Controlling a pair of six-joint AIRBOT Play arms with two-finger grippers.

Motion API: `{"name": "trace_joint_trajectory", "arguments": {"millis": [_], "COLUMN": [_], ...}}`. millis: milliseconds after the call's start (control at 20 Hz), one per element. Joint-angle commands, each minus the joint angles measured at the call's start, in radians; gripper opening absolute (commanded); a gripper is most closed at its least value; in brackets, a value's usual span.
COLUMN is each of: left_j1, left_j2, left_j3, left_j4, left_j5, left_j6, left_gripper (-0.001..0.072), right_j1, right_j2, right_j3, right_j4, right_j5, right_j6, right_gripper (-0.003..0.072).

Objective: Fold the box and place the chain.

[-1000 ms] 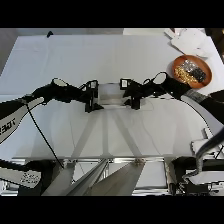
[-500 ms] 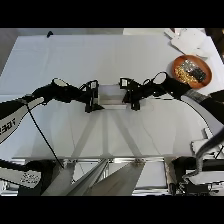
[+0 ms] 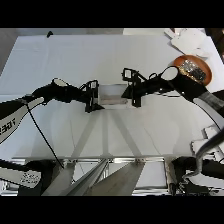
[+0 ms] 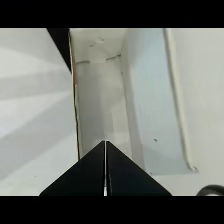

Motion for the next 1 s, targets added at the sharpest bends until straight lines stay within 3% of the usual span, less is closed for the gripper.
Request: {"name": "trace_joint_trajectory", "arguments": {"millis": [0, 150, 400, 600, 750, 950], "left_j1": [0.0, 0.0, 0.0, 0.0, 0.0, 0.0], "left_j2": [0.001, 0.001, 0.001, 0.001, 0.001, 0.001], "left_j3": [0.001, 0.001, 0.001, 0.001, 0.001, 0.001], "left_j4": [0.001, 0.001, 0.001, 0.001, 0.001, 0.001], "left_j5": [0.0, 0.0, 0.0, 0.0, 0.0, 0.0], "left_j6": [0.001, 0.001, 0.0, 0.001, 0.001, 0.001], "left_gripper": [0.0214, 0.0214, 0.0214, 0.0214, 0.0214, 0.0214], "right_j1": [-0.063, -0.172, -0.301, -0.321, -0.32, -0.292], "right_j2": [0.088, 0.125, 0.097, -0.011, -0.114, -0.187], "right_j3": [0.0, 0.0, -0.001, -0.001, -0.001, -0.001], "right_j4": [0.001, -0.089, -0.46, -0.439, -0.301, -0.227], "right_j5": [0.001, 0.0, 0.058, 0.139, 0.196, 0.172], "right_j6": [0.149, 0.359, 0.879, 0.954, 0.956, 0.938], "right_gripper": [0.001, 0.001, 0.0009, 0.0009, 0.0008, 0.0007]}}
